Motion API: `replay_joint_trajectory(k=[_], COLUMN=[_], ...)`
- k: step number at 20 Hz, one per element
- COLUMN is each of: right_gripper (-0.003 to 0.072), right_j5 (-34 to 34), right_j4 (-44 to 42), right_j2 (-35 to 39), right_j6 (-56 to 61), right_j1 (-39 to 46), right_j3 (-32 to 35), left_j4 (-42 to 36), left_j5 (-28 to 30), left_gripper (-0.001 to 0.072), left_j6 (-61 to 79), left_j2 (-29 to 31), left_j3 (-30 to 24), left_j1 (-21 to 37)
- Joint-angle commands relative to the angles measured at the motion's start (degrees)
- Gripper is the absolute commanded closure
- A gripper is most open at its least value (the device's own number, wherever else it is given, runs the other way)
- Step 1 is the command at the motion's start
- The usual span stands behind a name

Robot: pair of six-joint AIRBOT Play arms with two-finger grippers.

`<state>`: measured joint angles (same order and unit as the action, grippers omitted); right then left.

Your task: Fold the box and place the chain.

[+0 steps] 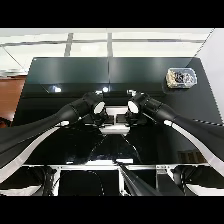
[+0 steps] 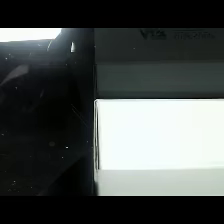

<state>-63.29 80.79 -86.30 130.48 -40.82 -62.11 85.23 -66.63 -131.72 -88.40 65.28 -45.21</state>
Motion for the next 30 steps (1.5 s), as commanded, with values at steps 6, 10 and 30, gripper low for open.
replay_joint_trajectory(k=[6, 10, 30], right_gripper=[0.0118, 0.0117, 0.0078], right_j5=[-6.49, -9.66, 1.49], right_j4=[0.26, 7.78, -13.25], right_j2=[4.15, 17.73, -20.59], right_j6=[-6.86, -11.67, -4.68], right_j1=[0.17, 0.92, 53.24], right_j3=[-0.98, -2.67, -38.23], left_j4=[-0.22, -0.24, -0.42], left_j5=[-0.09, -0.09, -0.09], left_gripper=[0.0687, 0.0687, 0.0687], left_j6=[-0.26, -0.28, -0.28], left_j2=[-0.04, -0.04, -0.04], left_j3=[0.04, 0.04, 0.04], left_j1=[0.02, 0.02, 0.0])
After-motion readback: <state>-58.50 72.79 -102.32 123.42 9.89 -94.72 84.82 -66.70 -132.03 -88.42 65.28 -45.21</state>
